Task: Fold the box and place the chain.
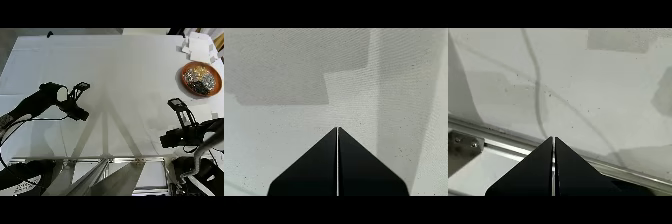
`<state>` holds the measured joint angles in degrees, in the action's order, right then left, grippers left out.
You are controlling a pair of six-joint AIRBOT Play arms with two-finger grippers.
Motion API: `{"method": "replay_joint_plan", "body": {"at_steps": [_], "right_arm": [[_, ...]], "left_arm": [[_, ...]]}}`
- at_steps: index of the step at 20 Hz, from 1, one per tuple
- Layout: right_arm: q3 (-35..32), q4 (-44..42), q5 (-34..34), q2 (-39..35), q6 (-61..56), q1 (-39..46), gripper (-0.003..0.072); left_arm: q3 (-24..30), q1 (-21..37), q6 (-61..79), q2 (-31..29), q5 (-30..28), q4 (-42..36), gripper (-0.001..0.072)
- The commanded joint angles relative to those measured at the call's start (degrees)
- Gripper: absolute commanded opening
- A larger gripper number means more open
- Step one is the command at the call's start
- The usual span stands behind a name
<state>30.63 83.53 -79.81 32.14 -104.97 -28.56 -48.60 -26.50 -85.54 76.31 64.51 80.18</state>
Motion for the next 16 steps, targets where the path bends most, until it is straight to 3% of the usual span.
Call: {"method": "replay_joint_plan", "body": {"at_steps": [1,3,5,8,10,12,16], "right_arm": [[0.66,0.39,-0.79,-0.04,0.85,0.02,0.0009],[4.74,6.27,-4.5,-0.04,2.4,0.0,0.0008],[11.02,20.59,-9.44,0.02,2.47,0.33,0.0006],[19.67,37.64,-14.03,1.25,10.23,10.23,0.0006],[23.61,40.19,-10.78,3.87,15.26,22.8,0.0006],[25.38,38.1,-3.08,8.07,15.41,34.69,0.0006],[28.79,32.94,2.47,23.37,15.96,51.82,0.0006]], "left_arm": [[0.02,0.02,0.02,-0.02,0.0,0.0,0.001],[0.02,0.02,0.0,-0.02,0.02,0.0,0.001],[0.02,0.02,0.02,-0.02,0.0,0.0,0.001],[0.02,0.02,0.02,-0.02,0.0,0.0,0.001],[0.02,0.02,0.0,-0.02,0.02,0.0,0.001],[0.02,0.02,0.02,-0.02,0.0,0.0,0.001],[0.02,0.02,0.02,-0.02,0.0,-0.02,0.001]]}}
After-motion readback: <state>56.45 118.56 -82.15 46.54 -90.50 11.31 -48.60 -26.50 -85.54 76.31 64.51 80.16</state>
